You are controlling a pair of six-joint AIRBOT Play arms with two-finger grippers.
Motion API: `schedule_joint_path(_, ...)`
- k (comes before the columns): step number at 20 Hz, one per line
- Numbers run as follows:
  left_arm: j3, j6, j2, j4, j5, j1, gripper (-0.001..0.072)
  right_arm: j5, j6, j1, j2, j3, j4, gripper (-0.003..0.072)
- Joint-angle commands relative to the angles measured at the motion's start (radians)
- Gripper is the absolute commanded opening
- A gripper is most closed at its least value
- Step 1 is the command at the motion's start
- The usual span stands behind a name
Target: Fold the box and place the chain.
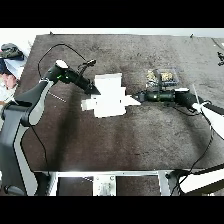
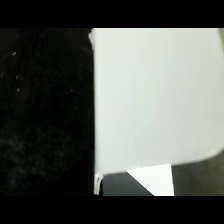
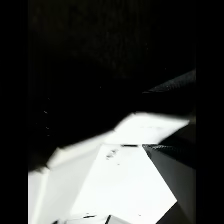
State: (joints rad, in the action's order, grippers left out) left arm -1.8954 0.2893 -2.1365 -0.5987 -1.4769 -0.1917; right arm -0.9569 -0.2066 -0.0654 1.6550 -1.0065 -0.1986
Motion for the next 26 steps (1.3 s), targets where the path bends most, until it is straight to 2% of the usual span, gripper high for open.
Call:
schedule_joint_path(1,0.000,-0.233,0.000,0.000,0.021,0.000,0.0010,-0.019,-0.030,-0.054,-0.043,-0.001,0.019,0.0365)
schedule_joint_path(10,0.001,-0.330,0.000,-0.026,0.140,0.008,0.0005,0.039,-0.029,-0.054,-0.054,-0.001,0.016,0.0365)
schedule_joint_path(18,0.034,-0.403,-0.004,-0.069,0.180,-0.015,0.0008,0.048,-0.021,-0.053,-0.054,-0.001,0.016,0.0365)
schedule_joint_path(23,0.045,-0.403,-0.006,-0.072,0.186,-0.015,0.0010,0.033,0.054,-0.052,-0.054,-0.001,0.019,0.0365)
schedule_joint_path(26,0.045,-0.403,-0.008,-0.075,0.184,-0.015,0.0010,-0.028,0.137,-0.052,-0.054,-0.001,0.043,0.0366)
